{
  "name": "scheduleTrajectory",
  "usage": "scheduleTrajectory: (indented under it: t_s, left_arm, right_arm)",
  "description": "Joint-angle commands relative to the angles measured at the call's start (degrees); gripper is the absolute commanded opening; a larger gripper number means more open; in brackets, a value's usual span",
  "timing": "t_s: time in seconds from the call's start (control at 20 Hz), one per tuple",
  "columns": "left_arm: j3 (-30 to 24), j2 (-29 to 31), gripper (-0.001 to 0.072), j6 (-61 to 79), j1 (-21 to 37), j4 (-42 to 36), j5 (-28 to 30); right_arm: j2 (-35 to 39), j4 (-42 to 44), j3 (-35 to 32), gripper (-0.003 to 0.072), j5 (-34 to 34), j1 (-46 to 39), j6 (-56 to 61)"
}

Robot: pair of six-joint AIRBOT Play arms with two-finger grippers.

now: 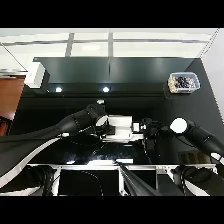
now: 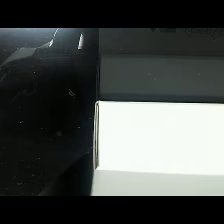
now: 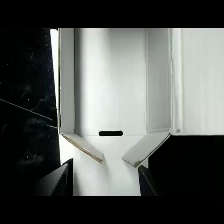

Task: Fold the box and place the chain.

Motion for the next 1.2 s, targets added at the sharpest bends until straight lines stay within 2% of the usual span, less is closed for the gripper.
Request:
scheduleTrajectory:
  t_s: [0.0, 0.05, 0.15, 0.2, 0.4, 0.45, 0.65, 1.05, 1.15]
  left_arm:
    - [0.0, 0.0, 0.0025, 0.5, 0.0, 0.0, 0.0]
    - [0.0, 0.0, 0.0025, 0.6, 0.0, 0.0, 0.0]
    - [0.0, 0.0, 0.0025, 0.5, 0.0, 0.0, 0.1]
    - [0.0, 0.0, 0.0025, 0.6, 0.0, 0.0, 0.2]
    - [0.0, 0.0, 0.0025, 0.5, 0.0, 0.0, 0.2]
    - [0.0, 0.0, 0.0025, 0.6, 0.0, 0.0, 0.2]
    - [0.0, 0.0, 0.0025, 0.5, 0.0, 0.0, 0.2]
    - [0.0, 0.0, 0.0026, 0.5, 0.0, 0.0, 0.2]
    - [0.0, 0.0, 0.0026, 0.5, 0.0, 0.0, 0.2]
  right_arm:
    - [-0.7, 3.3, 0.0, 0.0492, -1.9, 0.7, -3.3]
    - [-0.8, 3.4, 0.0, 0.047, -2.3, 1.1, -3.4]
    - [-1.1, 5.9, 0.0, 0.0284, -2.5, 1.9, -3.5]
    - [-1.4, 7.2, 0.0, 0.0245, -3.0, 2.2, -3.5]
    - [-1.7, 10.9, 0.0, 0.0232, -4.6, 2.8, -2.1]
    - [-2.1, 11.6, 0.0, 0.0118, -4.8, 2.8, -2.1]
    - [-4.5, 16.0, 0.0, 0.013, -5.6, 2.9, -2.1]
    - [-6.5, 16.2, 0.0, 0.0133, -7.5, 3.6, -2.1]
    - [-6.5, 16.2, 0.0, 0.0417, -7.8, 3.6, -0.8]
